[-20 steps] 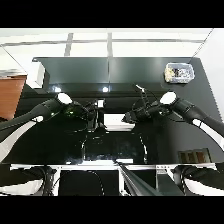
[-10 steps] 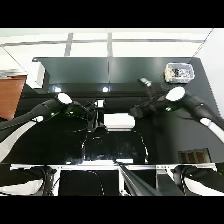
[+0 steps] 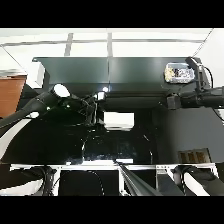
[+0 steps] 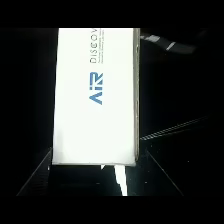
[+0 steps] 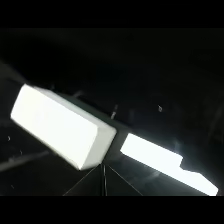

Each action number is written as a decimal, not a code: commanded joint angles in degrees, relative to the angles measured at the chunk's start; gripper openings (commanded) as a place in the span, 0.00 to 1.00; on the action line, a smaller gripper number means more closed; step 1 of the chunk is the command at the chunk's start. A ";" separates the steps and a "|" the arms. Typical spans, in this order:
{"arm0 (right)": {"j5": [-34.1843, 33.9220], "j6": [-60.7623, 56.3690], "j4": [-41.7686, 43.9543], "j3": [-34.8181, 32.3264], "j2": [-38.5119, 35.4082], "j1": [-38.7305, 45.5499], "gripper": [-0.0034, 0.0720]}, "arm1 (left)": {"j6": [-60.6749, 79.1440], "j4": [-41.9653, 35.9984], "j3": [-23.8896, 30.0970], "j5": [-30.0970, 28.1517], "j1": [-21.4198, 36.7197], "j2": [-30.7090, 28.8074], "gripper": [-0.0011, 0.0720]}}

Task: Fold the box and place the chain.

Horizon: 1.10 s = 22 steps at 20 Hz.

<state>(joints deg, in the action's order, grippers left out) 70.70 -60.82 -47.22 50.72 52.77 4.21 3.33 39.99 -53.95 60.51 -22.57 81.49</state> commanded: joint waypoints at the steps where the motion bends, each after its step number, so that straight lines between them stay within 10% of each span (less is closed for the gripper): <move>1: 3.08 -0.72 -3.06 -0.02 -1.92 3.17 0.07 | -4.15 -2.29 -2.97 4.87 -0.52 -2.16 0.99; 8: -3.67 -0.66 -2.78 -0.02 -1.92 3.17 0.07 | -12.17 -9.09 -12.31 -5.03 -9.53 7.98 0.98; 22: -3.50 0.61 -2.84 -0.02 -1.92 3.17 0.07 | -19.69 -0.42 -16.00 7.10 -9.66 12.59 0.98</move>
<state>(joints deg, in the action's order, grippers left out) 67.22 -60.49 -50.06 50.70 50.89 7.35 -15.86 36.45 -68.75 64.95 -32.10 93.95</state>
